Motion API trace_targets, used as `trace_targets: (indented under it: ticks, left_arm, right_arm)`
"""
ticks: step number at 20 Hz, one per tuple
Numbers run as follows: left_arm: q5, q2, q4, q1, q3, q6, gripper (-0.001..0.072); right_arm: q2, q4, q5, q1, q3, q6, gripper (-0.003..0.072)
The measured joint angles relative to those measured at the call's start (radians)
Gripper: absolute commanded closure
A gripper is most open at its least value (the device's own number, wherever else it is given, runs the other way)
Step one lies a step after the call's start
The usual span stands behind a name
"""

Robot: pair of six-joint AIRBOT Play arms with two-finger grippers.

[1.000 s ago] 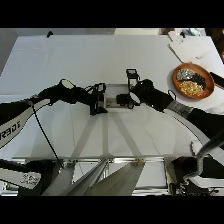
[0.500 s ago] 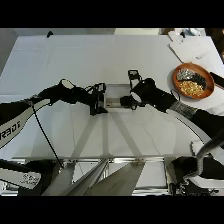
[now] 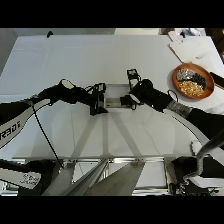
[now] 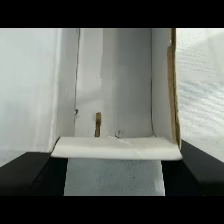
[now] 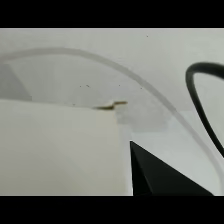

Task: Fold the box and place the chain.

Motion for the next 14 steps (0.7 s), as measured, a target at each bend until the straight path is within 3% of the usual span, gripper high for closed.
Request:
trace_targets:
  ticks: [4, 7, 11, 12, 13, 14]
  left_arm:
    - [0.0, 0.0, 0.0, 0.0, 0.0, 0.0, 0.0455]
    - [0.0, 0.0, 0.0, 0.0, 0.0, -0.001, 0.0455]
    - [0.0, 0.0, -0.001, 0.0, 0.0, -0.003, 0.0455]
    - [0.0, 0.0, -0.001, 0.0, 0.0, -0.003, 0.0455]
    - [0.0, 0.0, 0.0, 0.0, 0.0, -0.002, 0.0455]
    - [0.0, 0.0, 0.0, 0.0, 0.0, 0.001, 0.0455]
  right_arm:
    - [-0.016, 0.013, -0.029, 0.0, 0.0, 0.045, 0.0419]
    - [-0.024, 0.027, -0.058, 0.007, 0.0, 0.058, 0.0675]
    - [-0.027, 0.031, -0.068, 0.011, 0.0, 0.068, 0.0669]
    - [-0.028, 0.033, -0.071, 0.011, 0.0, 0.068, 0.0585]
    - [-0.029, 0.034, -0.077, 0.011, 0.0, 0.064, 0.0398]
    - [-0.03, 0.047, -0.094, 0.012, 0.0, 0.064, 0.0308]
